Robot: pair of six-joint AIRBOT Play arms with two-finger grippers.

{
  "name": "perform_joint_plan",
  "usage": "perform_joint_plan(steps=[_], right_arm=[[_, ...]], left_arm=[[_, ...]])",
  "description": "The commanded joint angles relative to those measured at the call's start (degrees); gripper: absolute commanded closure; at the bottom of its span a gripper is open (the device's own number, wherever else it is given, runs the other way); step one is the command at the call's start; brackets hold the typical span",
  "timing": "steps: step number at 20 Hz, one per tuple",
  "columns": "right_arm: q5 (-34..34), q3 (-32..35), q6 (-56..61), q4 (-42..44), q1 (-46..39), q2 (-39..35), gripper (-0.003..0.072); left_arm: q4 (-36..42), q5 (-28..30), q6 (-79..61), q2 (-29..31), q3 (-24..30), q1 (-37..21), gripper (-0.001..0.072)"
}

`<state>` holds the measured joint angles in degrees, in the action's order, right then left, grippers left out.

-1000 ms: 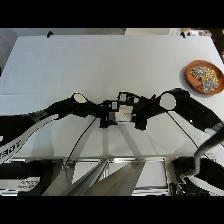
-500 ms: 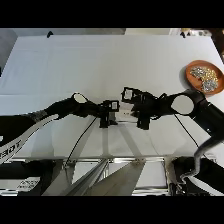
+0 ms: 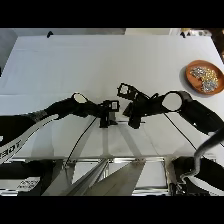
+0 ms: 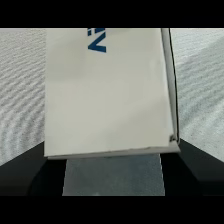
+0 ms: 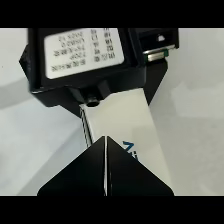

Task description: Fold the box and place the chain.

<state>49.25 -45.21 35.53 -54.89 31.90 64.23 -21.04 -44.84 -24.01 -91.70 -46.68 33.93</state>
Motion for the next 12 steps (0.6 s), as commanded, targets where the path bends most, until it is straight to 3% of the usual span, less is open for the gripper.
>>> perform_joint_plan(steps=[1,12], right_arm=[[0.4,0.9,0.0,1.1,0.0,2.5,0.0671],[3.2,1.2,0.2,-1.7,0.0,4.2,0.0669]], left_arm=[[0.0,0.0,0.0,0.0,0.0,0.0,0.0504],[0.0,0.0,0.0,0.0,0.0,0.0,0.0504]])
